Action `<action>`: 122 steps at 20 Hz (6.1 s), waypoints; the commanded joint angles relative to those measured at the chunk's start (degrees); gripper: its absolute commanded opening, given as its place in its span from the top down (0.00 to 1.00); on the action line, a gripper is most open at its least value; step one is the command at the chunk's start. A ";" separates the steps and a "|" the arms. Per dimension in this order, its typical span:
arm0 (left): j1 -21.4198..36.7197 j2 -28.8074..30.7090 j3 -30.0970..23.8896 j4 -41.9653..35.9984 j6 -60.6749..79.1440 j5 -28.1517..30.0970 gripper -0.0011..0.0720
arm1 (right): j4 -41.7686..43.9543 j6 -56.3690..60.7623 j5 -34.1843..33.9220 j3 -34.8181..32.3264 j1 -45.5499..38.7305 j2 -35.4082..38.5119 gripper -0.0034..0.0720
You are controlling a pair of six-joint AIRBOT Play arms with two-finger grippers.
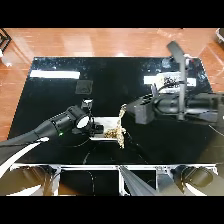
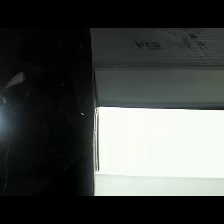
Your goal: Fold the box and place the chain.
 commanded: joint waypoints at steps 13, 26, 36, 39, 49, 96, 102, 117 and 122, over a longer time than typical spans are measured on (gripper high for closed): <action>-0.04 -0.02 0.04 0.00 0.02 0.02 0.95 | 18.43 -10.08 -10.19 1.84 4.11 -5.33 0.92; -0.04 -0.02 0.04 0.00 0.02 0.02 0.95 | 16.96 -11.89 -3.10 13.16 -1.64 -5.46 0.91; -0.04 -0.02 0.04 0.00 0.00 0.04 0.94 | 4.26 -9.49 -2.69 2.58 3.50 -8.55 0.91; -0.04 -0.02 0.04 0.02 0.00 0.07 0.95 | 0.52 -9.53 -2.78 -1.38 3.87 -10.03 0.91; -0.04 -0.02 0.04 -0.02 0.00 -0.02 0.95 | -0.33 -12.44 -5.33 -10.64 2.89 -10.95 0.06; -0.02 -0.02 0.04 -0.17 -0.02 -0.13 0.95 | 17.03 -90.75 -19.54 -28.92 -1.64 -23.91 0.01; -0.02 -0.02 0.04 -0.17 0.00 -0.13 0.95 | 19.06 -92.94 -20.24 -28.92 -0.66 -24.74 0.02; -0.02 -0.02 0.04 -0.20 -0.02 -0.17 0.95 | 18.80 -92.85 -20.61 -28.87 -0.70 -24.72 0.91; -0.02 -0.02 0.04 -0.20 -0.02 -0.17 0.95 | 16.41 -89.90 -20.63 -28.87 -0.72 -21.20 0.91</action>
